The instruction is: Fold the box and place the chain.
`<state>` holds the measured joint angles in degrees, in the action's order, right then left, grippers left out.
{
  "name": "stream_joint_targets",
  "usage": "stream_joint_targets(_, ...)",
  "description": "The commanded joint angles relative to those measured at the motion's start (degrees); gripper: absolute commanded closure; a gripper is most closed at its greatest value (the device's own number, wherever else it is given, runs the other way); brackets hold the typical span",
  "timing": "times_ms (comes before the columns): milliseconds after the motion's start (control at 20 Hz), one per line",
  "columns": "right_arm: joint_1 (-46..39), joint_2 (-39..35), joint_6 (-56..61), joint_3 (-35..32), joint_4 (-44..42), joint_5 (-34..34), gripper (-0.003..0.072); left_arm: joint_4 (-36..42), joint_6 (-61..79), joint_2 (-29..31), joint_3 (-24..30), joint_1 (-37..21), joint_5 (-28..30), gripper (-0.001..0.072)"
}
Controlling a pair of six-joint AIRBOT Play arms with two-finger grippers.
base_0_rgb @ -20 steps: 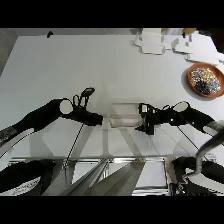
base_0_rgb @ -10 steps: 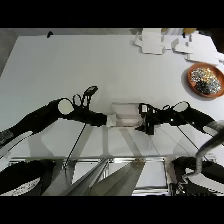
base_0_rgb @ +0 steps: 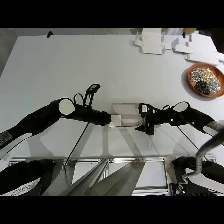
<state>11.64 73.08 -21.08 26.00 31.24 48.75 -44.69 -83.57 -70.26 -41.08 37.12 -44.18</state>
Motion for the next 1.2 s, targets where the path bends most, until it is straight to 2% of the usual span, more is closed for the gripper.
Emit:
stream_joint_targets(0, 0.0, 0.0, 0.0, 0.0, 0.0, 0.0, 0.0349, 0.3, -0.1, 0.0, -0.2, 0.2, 0.3, 0.0487)
stream_joint_targets(50, 0.0, 0.0, 0.0, 0.0, 0.0, 0.0, 0.0349, 0.3, -0.2, 0.0, -0.2, 0.3, 0.3, 0.0429)
stream_joint_targets(100, 0.0, 0.0, 0.0, 0.0, 0.0, 0.0, 0.0349, 0.3, -0.2, 0.0, -0.2, 0.5, 0.5, 0.0421)
stream_joint_targets(350, 0.0, 0.0, 0.0, 0.0, 0.0, 0.0, 0.0349, -0.4, -0.6, -2.2, -1.9, 2.4, 1.1, 0.0421)
stream_joint_targets(450, 0.0, 0.0, 0.0, 0.0, 0.0, 0.0, 0.0349, -3.3, -4.5, -3.6, -3.7, 3.4, 0.9, 0.0421)
stream_joint_targets(800, 0.0, 0.0, 0.0, 0.0, 0.0, 0.0, 0.0349, -14.3, -16.5, -6.5, -8.5, 5.9, -2.6, 0.0421)
stream_joint_targets(1150, 0.0, 0.0, 0.0, 0.0, 0.0, 0.0, 0.0349, -22.3, -26.4, -8.6, -13.0, 6.6, -9.9, 0.0421)
